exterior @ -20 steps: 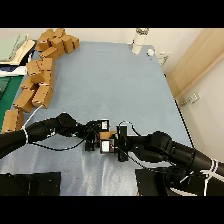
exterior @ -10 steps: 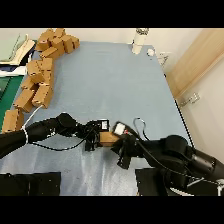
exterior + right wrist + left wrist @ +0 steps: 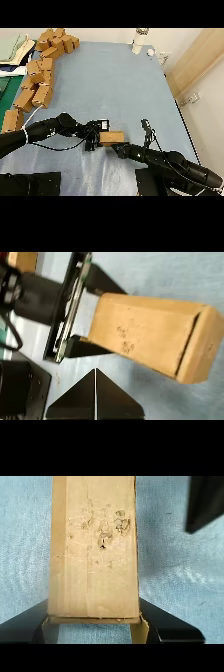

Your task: Fold the box.

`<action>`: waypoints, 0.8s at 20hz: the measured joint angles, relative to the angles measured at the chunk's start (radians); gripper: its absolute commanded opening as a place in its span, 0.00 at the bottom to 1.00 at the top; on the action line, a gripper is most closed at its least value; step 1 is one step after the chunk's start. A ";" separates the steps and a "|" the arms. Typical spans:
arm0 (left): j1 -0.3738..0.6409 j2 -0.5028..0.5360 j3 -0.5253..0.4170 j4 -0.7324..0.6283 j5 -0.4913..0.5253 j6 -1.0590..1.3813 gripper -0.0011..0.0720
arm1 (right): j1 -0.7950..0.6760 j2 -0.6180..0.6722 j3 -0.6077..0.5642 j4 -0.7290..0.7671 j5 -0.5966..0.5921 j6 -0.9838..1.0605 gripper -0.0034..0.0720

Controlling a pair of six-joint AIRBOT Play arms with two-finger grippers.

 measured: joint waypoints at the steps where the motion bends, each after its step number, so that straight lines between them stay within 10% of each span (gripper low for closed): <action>1: 0.000 0.000 0.000 0.000 0.000 0.000 0.63 | 0.000 -0.024 -0.007 0.005 0.048 0.019 0.05; 16: 0.000 0.000 0.000 0.001 0.000 0.000 0.63 | 0.009 -0.169 -0.020 0.014 0.231 0.093 0.05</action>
